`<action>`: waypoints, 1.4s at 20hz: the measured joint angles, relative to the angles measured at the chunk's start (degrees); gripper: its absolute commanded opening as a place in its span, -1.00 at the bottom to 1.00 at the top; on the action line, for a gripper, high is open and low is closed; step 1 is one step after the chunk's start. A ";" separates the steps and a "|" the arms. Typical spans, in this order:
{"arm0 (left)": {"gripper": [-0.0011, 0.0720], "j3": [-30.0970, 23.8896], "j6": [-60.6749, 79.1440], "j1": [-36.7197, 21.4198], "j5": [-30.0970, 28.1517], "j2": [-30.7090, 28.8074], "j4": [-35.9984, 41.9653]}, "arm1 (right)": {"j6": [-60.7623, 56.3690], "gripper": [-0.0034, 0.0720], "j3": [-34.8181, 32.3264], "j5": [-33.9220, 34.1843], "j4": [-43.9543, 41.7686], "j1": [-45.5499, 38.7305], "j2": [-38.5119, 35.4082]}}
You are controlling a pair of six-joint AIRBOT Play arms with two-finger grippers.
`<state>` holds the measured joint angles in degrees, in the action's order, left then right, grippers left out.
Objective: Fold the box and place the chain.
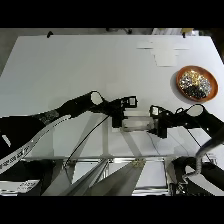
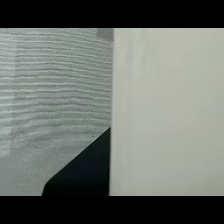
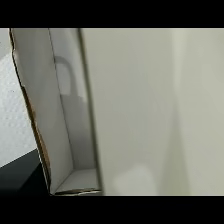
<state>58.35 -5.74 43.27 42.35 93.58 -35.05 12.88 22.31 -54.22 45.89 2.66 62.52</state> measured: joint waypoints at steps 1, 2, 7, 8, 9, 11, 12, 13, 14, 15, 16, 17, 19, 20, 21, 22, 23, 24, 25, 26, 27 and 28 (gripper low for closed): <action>-0.94 0.00 -0.02 0.00 -0.02 0.00 0.00 | 0.02 0.49 0.00 0.22 0.04 0.04 0.07; -0.94 0.00 -0.02 0.00 -0.02 0.00 0.00 | 0.13 0.41 0.00 0.44 0.09 0.07 0.11; -0.94 0.00 -0.07 0.00 -0.07 0.00 0.02 | 0.87 0.04 0.00 1.01 0.52 0.07 0.22; -0.94 0.00 -0.09 0.00 -0.07 0.00 0.04 | 0.94 -0.01 0.00 1.11 0.74 0.09 0.22; -0.94 0.00 -0.09 0.00 -0.07 0.00 0.04 | 1.03 -0.01 0.00 1.18 0.94 0.09 0.22; -0.94 0.00 -0.11 0.00 -0.07 0.00 0.04 | 1.05 -0.01 0.00 1.22 1.40 0.09 0.22; -0.94 0.00 -0.11 0.00 -0.07 0.00 0.04 | 1.05 -0.01 0.02 1.20 1.55 0.09 0.22; -0.94 0.00 -0.11 0.00 -0.07 0.00 0.04 | 1.03 -0.01 0.02 1.20 1.75 0.11 0.20; -0.94 0.00 -0.11 0.00 -0.07 0.00 0.04 | 1.01 -0.01 0.00 1.18 1.86 0.11 0.17; -0.94 0.00 -0.11 0.00 -0.09 0.00 0.04 | 0.96 -0.01 0.02 1.16 1.95 0.11 0.15; -0.94 0.00 -0.11 0.00 -0.09 0.00 0.07 | 0.90 -0.01 0.02 1.09 2.01 0.11 0.13; -0.94 0.00 -0.11 0.00 -0.09 0.00 0.07 | 0.85 -0.01 0.02 1.05 2.08 0.11 0.13; -0.94 0.00 -0.11 0.00 -0.09 0.00 0.07 | 0.81 -0.01 0.02 0.96 2.12 0.11 0.13; -0.94 0.00 -0.11 0.00 -0.09 0.00 0.07 | 0.79 -0.01 0.02 0.94 2.14 0.11 0.13; -0.94 0.00 -0.11 0.00 -0.09 0.00 0.07 | 0.74 -0.01 0.02 0.90 2.14 0.11 0.13; -0.94 0.00 -0.11 0.00 -0.11 0.00 0.07 | 0.66 -0.01 0.02 0.85 2.16 0.11 0.13; -0.94 0.00 -0.11 0.00 -0.11 0.00 0.07 | 0.66 -0.01 0.02 0.83 2.16 0.11 0.13; -0.94 0.00 -0.11 0.00 -0.11 0.00 0.07 | 0.66 -0.01 0.02 0.81 2.16 0.11 0.13; -0.94 0.00 -0.11 0.00 -0.11 0.00 0.07 | 0.66 -0.01 0.02 0.79 2.16 0.11 0.13; -0.94 0.00 -0.11 0.00 -0.11 0.00 0.07 | 0.66 -0.01 0.02 0.76 2.16 0.11 0.13; -0.94 0.00 -0.11 0.00 -0.11 0.00 0.07 | 0.66 -0.01 0.02 0.76 2.16 0.11 0.13; -0.94 0.00 -0.11 0.00 -0.11 0.00 0.07 | 0.66 -0.01 0.02 0.74 2.16 0.11 0.13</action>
<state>58.35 -5.85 43.27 42.24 93.58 -34.98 13.54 22.33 -53.47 48.05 2.76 62.65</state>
